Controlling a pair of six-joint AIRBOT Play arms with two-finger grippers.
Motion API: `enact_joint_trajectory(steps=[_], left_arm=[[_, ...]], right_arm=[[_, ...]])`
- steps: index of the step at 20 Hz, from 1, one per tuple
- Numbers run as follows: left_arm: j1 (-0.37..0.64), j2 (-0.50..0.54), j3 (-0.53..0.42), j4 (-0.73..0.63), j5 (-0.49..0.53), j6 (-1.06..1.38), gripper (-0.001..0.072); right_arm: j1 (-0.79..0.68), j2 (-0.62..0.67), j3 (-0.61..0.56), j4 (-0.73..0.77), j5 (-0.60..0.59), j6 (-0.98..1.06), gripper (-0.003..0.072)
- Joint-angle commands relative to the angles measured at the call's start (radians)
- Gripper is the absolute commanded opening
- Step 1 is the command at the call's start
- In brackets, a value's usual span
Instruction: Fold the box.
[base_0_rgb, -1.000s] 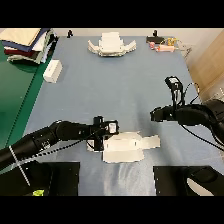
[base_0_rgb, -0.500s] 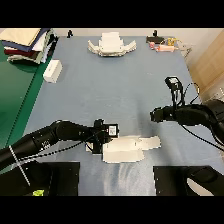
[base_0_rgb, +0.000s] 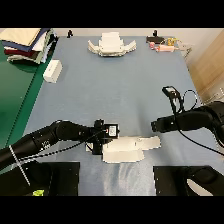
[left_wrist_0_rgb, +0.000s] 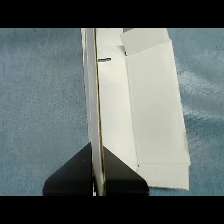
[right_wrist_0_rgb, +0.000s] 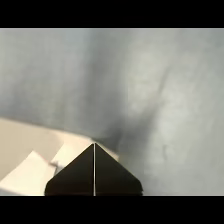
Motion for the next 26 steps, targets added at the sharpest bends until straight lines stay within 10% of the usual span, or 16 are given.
enact_joint_trajectory(steps=[1, 8, 11, 12, 19, 26], left_arm=[[-0.001, 0.000, -0.001, 0.001, 0.002, 0.000, 0.0015], [-0.002, 0.000, -0.001, 0.001, 0.001, 0.000, 0.0015], [-0.002, 0.000, -0.001, 0.001, 0.001, 0.000, 0.0015], [-0.002, 0.000, -0.001, 0.001, 0.001, 0.000, 0.0015], [-0.002, 0.000, -0.001, 0.001, 0.000, 0.000, 0.0015], [-0.002, 0.000, -0.001, 0.000, 0.000, 0.000, 0.0015]], right_arm=[[0.106, 0.067, -0.026, 0.079, -0.137, 0.038, 0.0003], [0.709, 0.131, -0.111, -0.016, -0.112, -0.028, 0.0006], [0.916, 0.088, -0.115, -0.246, -0.037, -0.105, 0.0506], [0.950, 0.063, -0.124, -0.322, -0.001, -0.106, 0.0528], [0.971, -0.139, -0.182, -0.496, 0.257, 0.014, 0.0522], [0.972, -0.111, -0.166, -0.617, 0.214, 0.320, 0.0520]])
